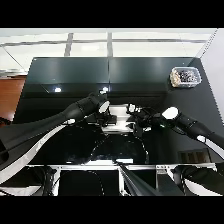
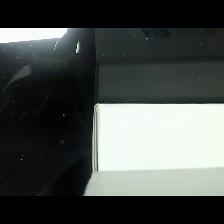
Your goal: Fold the box and place the chain.
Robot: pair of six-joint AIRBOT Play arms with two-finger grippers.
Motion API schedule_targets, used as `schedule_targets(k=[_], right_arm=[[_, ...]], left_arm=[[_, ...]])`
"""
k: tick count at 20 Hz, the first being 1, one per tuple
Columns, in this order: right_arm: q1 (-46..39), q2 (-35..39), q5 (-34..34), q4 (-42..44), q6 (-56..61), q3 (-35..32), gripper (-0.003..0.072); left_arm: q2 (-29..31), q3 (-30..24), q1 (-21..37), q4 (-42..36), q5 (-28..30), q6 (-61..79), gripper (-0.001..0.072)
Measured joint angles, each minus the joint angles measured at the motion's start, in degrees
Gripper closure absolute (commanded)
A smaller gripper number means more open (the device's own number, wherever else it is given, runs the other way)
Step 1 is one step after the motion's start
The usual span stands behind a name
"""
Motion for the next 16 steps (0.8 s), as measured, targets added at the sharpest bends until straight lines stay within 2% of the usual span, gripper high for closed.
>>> schedule_targets(k=[1,3,4,7,10,14,16], right_arm=[[0.0,0.0,-0.04,0.0,0.02,0.0,0.0606],[0.0,0.0,-0.17,-0.22,0.31,0.0,0.0632],[-0.02,0.09,-0.09,-0.26,0.74,0.0,0.0671],[-1.14,2.05,0.79,-2.05,8.85,0.09,0.0671],[-5.42,7.15,4.81,-9.38,25.97,1.07,0.0671],[-17.16,15.45,15.43,-21.97,48.83,2.91,0.0671],[-24.61,17.64,17.29,-27.5,57.83,2.78,0.0671]], left_arm=[[0.0,0.0,0.0,0.0,0.0,0.0,0.0681],[0.0,0.0,0.0,0.0,0.0,0.0,0.0682],[0.0,0.0,0.0,0.0,0.0,0.0,0.0682],[0.0,0.0,0.0,0.02,0.0,0.0,0.0681],[0.0,0.0,0.0,0.02,0.0,0.0,0.0681],[0.0,0.0,0.0,0.02,0.0,0.0,0.0682],[0.0,0.0,0.0,0.02,0.0,0.0,0.0682]])
